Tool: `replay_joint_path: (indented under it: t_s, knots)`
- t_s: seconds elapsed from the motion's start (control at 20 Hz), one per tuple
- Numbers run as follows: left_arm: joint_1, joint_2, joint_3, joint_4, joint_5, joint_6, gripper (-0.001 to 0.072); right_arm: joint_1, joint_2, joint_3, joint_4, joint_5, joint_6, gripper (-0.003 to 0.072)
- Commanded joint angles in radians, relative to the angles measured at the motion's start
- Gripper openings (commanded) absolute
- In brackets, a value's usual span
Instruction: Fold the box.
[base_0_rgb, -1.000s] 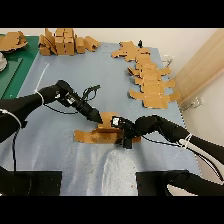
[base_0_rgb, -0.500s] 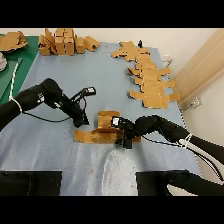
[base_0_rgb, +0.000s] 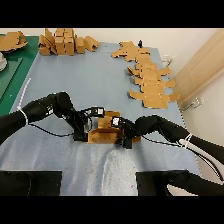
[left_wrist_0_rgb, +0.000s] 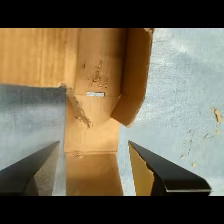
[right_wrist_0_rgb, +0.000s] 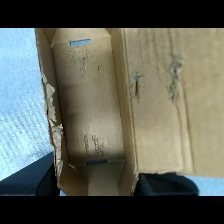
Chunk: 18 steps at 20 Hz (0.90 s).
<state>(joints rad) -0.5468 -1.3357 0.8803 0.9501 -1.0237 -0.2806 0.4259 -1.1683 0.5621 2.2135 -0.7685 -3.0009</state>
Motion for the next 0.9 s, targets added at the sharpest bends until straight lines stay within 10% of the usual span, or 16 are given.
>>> replay_joint_path:
  t_s: [0.0, 0.05, 0.1, 0.15, 0.55, 0.75, 0.85]
  knots:
    - [-0.035, 0.002, -0.003, -0.004, 0.005, -0.005, 0.0633, 0.0, 0.0, 0.0, 0.001, 0.002, 0.0, 0.0454]
    - [-0.048, 0.002, -0.003, -0.003, 0.018, -0.011, 0.0565, 0.0, 0.0, 0.0, 0.0, 0.003, 0.0, 0.0454]
    - [-0.059, 0.002, -0.003, -0.004, 0.03, -0.03, 0.0316, 0.0, 0.0, 0.0, 0.001, 0.003, 0.0, 0.0454]
    - [-0.067, 0.002, -0.003, -0.004, 0.037, -0.033, 0.0272, 0.0, 0.0, 0.0, 0.0, 0.003, 0.0, 0.0454]
    - [-0.07, 0.001, -0.003, -0.037, 0.107, -0.142, 0.0272, 0.0, 0.0, 0.0, 0.0, 0.003, 0.0, 0.0454]
    - [-0.034, 0.002, -0.003, 0.009, -0.014, -0.159, 0.027, 0.0, 0.0, 0.0, 0.0, 0.001, 0.0, 0.0454]
    - [-0.016, 0.008, -0.004, 0.086, -0.042, -0.2, 0.0162, 0.0, 0.0, 0.0, 0.0, 0.0, 0.0, 0.0454]
